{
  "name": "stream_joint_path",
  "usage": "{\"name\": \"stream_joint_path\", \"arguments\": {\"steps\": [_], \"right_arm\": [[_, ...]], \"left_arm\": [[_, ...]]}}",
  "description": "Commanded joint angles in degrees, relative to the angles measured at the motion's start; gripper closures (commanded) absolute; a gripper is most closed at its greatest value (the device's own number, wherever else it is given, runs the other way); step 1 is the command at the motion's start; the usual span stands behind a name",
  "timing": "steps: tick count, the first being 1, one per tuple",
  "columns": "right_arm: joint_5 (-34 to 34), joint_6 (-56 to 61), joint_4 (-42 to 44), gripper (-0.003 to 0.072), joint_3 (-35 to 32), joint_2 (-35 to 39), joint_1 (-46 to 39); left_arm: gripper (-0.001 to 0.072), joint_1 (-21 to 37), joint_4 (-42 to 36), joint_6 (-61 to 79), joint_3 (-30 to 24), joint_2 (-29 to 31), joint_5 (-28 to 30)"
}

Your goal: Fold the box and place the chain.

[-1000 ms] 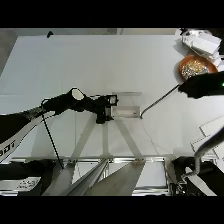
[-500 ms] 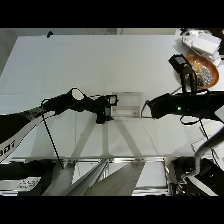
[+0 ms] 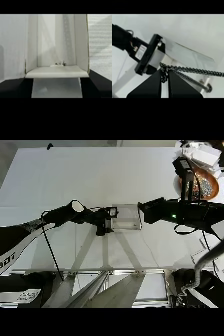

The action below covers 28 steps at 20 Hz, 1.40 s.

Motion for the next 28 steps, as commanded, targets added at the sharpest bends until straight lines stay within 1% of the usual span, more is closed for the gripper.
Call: {"name": "stream_joint_path", "arguments": {"steps": [1, 5, 10, 12, 16, 18, 24, 25, 27, 28], "right_arm": [[-3.1, -0.6, 1.7, 0.0672, 0.2, 0.1, 0.1], [-1.7, -0.7, 1.5, 0.0672, -1.2, -2.7, 0.1], [-4.0, -1.8, 1.2, 0.0672, -4.4, -11.7, 0.7], [-4.4, -2.1, 0.6, 0.0672, -4.5, -15.8, 2.9], [-7.8, -1.9, 0.6, 0.0672, -4.5, -23.8, 9.0], [-8.9, -1.5, 0.6, 0.0671, -4.5, -26.6, 10.1], [-10.8, -0.7, 0.6, 0.0666, -4.5, -31.4, 10.3], [-11.0, -0.7, 0.6, 0.0657, -4.5, -31.8, 10.3], [-11.2, -0.7, 0.6, 0.0569, -4.5, -32.0, 10.5], [-11.1, -0.7, 0.6, 0.0546, -4.5, -32.0, 10.5]], "left_arm": [[0.0396, 0.0, 0.0, 0.0, 0.0, 0.0, 0.0], [0.0396, 0.0, 0.0, 0.0, 0.0, 0.0, 0.0], [0.0395, 0.0, 0.0, 0.0, 0.0, 0.0, 0.0], [0.0396, 0.0, 0.0, 0.0, 0.0, 0.0, 0.0], [0.0396, 0.0, 0.0, 0.0, 0.0, 0.0, 0.0], [0.0396, 0.0, 0.0, 0.0, 0.0, 0.0, 0.0], [0.0396, 0.0, 0.0, 0.0, 0.0, 0.0, 0.0], [0.0396, 0.0, 0.0, 0.0, 0.0, 0.0, 0.0], [0.0396, 0.0, 0.0, 0.0, 0.0, 0.0, 0.0], [0.0396, 0.0, 0.0, 0.0, 0.0, 0.0, 0.0]]}}
